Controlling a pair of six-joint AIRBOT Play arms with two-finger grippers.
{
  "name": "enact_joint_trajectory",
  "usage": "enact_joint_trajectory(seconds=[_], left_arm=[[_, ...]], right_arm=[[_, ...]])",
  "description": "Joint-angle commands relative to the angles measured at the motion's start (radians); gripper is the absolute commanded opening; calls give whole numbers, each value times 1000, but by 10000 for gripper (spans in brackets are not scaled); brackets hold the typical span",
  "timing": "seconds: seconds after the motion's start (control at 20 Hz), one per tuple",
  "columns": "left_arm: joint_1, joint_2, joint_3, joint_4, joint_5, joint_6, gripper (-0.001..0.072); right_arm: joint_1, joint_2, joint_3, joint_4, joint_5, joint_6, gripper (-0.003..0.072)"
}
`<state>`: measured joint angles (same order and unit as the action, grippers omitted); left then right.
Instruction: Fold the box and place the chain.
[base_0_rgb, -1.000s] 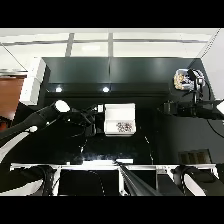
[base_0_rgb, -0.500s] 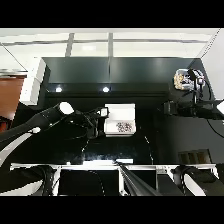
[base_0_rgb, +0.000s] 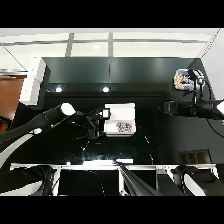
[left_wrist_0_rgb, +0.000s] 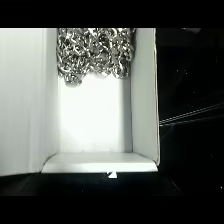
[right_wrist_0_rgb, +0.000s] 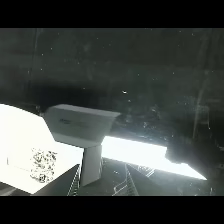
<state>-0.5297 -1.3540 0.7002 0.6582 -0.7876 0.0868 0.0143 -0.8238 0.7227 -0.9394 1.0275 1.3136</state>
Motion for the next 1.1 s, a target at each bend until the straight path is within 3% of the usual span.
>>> enact_joint_trajectory(seconds=[0.0, 0.05, 0.1, 0.2, 0.35, 0.55, 0.75, 0.9, 1.05], left_arm=[[-24, -1, 1, -11, 27, 1, 509], [-24, -1, 1, -11, 34, 1, 385], [-23, -1, 1, -11, 36, 1, 343], [-23, -1, 1, -11, 35, 0, 342], [-23, -1, 1, -12, 36, 0, 343], [-23, -1, 1, -12, 33, -5, 342], [-23, -1, 1, -12, 25, -9, 342], [-23, -1, 1, -12, 25, -9, 343], [-23, -1, 1, -12, 25, -9, 343]], right_arm=[[0, -1, -1, 0, -10, 0, 352], [0, -1, -3, 0, -20, 0, 352], [0, -3, -3, 2, -33, 0, 357], [0, -10, -2, 28, -77, -3, 720], [0, -78, 38, 110, -133, -51, 720], [86, -323, 222, 135, -138, -151, 720], [229, -540, 363, 134, -158, -555, 720], [284, -552, 364, 109, -130, -858, 720], [277, -507, 364, 110, -30, -876, 720]])
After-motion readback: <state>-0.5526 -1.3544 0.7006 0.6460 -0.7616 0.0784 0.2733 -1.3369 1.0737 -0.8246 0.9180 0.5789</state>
